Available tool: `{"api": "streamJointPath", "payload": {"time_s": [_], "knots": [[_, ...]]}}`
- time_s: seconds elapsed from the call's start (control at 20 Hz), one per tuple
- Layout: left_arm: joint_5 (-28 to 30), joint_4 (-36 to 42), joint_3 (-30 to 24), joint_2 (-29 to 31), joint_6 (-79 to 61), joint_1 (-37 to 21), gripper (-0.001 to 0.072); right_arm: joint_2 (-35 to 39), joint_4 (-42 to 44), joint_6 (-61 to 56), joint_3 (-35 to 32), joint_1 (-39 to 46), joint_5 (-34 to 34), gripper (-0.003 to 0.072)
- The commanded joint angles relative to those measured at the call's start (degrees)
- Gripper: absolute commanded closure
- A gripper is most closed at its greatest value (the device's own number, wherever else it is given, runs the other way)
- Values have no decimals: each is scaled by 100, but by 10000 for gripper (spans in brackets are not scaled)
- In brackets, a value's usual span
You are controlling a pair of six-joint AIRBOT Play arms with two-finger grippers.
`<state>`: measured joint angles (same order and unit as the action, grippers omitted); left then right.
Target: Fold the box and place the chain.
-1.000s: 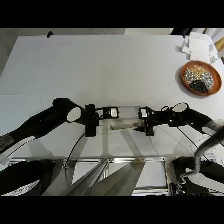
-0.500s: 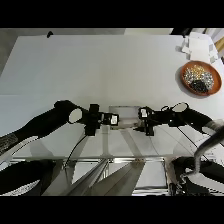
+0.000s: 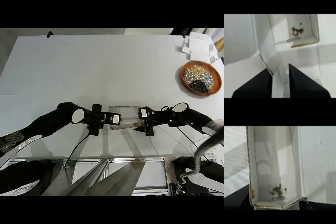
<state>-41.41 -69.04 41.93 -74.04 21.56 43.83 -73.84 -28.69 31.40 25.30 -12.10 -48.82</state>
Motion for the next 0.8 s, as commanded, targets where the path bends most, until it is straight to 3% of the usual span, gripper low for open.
{"api": "streamJointPath", "payload": {"time_s": [0.0,0.1,0.2,0.25,0.5,0.75], "knots": [[44,223,-2,-59,-208,101,511,4,2,-2,4,2,0,348],[46,389,-2,-59,-365,162,514,4,2,-2,4,2,0,348],[55,496,0,-59,-363,177,617,4,2,-2,4,2,0,348],[85,520,0,-59,-358,197,633,4,2,-2,4,2,0,348],[540,984,0,-59,-356,203,633,4,2,-2,2,2,0,348],[612,1314,-2,-168,-354,352,645,4,2,-2,4,2,0,348]]}}
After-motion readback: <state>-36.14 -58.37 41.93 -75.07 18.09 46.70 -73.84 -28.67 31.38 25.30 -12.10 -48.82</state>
